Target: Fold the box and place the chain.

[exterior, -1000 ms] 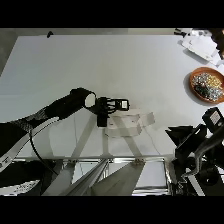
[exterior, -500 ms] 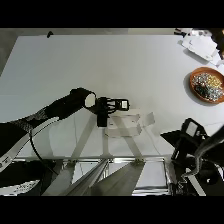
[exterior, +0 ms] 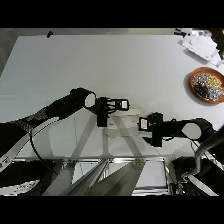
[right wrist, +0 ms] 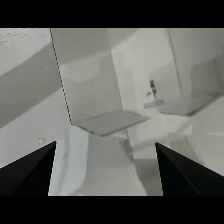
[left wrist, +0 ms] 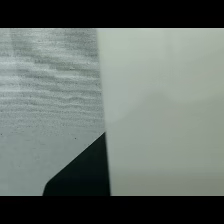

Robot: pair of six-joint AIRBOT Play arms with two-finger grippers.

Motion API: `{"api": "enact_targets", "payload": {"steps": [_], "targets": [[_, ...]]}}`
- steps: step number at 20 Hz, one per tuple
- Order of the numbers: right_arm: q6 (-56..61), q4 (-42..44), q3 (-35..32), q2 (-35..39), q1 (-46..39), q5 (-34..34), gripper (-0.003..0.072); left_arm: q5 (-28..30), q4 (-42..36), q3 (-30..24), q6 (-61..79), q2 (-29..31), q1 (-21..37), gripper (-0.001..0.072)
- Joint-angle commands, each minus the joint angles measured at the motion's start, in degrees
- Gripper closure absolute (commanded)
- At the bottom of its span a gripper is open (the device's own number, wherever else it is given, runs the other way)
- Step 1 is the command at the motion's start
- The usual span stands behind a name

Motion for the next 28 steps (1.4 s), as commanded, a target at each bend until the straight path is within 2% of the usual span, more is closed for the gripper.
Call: {"api": "enact_targets", "payload": {"steps": [1,6,16,21,26,28], "targets": [[-1.1,-2.1,-0.2,-4.3,3.7,-6.6,-0.0033,0.0,0.0,0.0,0.0,0.0,0.0,0.0697],[-1.2,-2.5,-3.5,-4.3,3.7,-15.9,-0.0034,0.0,0.0,0.0,0.0,0.0,0.0,0.0697],[-1.2,4.4,-4.1,-4.3,3.7,-12.9,-0.0034,0.0,0.0,0.0,0.0,0.0,0.0,0.0697],[-1.8,7.3,-4.1,-4.3,3.7,-20.8,-0.0034,0.0,0.0,0.0,0.0,0.0,0.0,0.0697],[-22.9,19.1,-4.1,-4.3,0.5,-18.8,-0.0019,0.0,0.0,0.0,0.0,0.0,0.0,0.0697],[-23.6,19.9,-4.1,-4.3,-2.1,-17.9,-0.0019,0.0,0.0,0.0,0.0,0.0,0.0,0.0697]]}}
